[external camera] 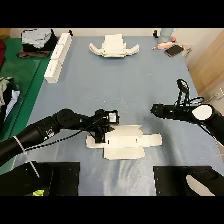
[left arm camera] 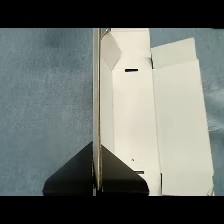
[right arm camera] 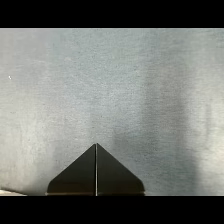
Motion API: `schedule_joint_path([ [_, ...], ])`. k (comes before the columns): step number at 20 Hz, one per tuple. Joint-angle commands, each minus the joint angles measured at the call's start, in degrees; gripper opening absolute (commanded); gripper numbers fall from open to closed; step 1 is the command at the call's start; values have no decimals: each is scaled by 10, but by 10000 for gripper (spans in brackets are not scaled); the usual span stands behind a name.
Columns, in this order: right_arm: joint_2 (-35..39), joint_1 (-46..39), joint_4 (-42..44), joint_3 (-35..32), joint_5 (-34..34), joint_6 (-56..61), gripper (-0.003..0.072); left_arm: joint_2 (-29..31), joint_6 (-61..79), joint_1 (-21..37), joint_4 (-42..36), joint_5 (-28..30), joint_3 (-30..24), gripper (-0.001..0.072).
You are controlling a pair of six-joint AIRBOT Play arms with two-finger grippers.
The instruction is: Fold the box.
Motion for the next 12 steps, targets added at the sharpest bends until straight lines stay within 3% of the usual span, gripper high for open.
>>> schedule_joint_path([
  [1,0,0,0,1,0,0,1,22,1,-3,-11,22,-23,10],
  [3,0,0,0,1,0,0,1,24,5,-5,-20,22,-34,11],
  [8,0,0,0,1,-1,0,1,23,10,-52,-18,96,-51,10],
  [12,0,0,0,1,-1,0,1,30,10,-75,-17,97,-51,11],
])
